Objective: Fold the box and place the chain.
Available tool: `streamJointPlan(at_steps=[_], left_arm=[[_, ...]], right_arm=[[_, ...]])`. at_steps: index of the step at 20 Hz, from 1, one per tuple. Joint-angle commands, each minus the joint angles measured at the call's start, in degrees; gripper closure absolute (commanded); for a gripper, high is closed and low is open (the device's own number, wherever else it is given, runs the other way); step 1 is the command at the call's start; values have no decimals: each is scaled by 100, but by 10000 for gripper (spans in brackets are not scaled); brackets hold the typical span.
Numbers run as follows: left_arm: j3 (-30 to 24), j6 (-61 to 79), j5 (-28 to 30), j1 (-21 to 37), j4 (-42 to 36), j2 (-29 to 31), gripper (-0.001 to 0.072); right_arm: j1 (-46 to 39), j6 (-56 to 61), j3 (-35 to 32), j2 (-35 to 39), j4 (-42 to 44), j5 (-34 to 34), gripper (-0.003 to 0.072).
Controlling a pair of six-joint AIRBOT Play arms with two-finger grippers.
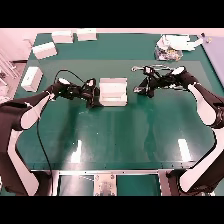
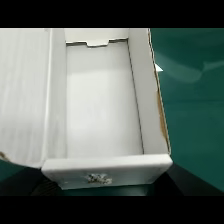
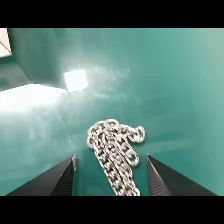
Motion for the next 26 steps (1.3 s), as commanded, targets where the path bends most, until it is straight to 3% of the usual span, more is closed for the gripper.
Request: streamJointPlan(at_steps=[1, 6, 15, 22, 26], left_arm=[[2, 2, 4, 7, 2, 4, 242], [0, 2, 4, 7, 2, 4, 242], [0, 2, 4, 7, 2, 4, 242], [2, 2, 2, 7, 2, 4, 242], [0, 2, 2, 4, 2, 4, 241]], right_arm=[[98, 164, 101, -173, -350, 50, 271], [168, 688, 144, -251, -527, 33, 677], [177, 1513, 243, 695, -208, 155, 678], [260, 2455, 243, 1458, -212, 1231, 679], [651, 3128, 243, 2133, -212, 1440, 679]])
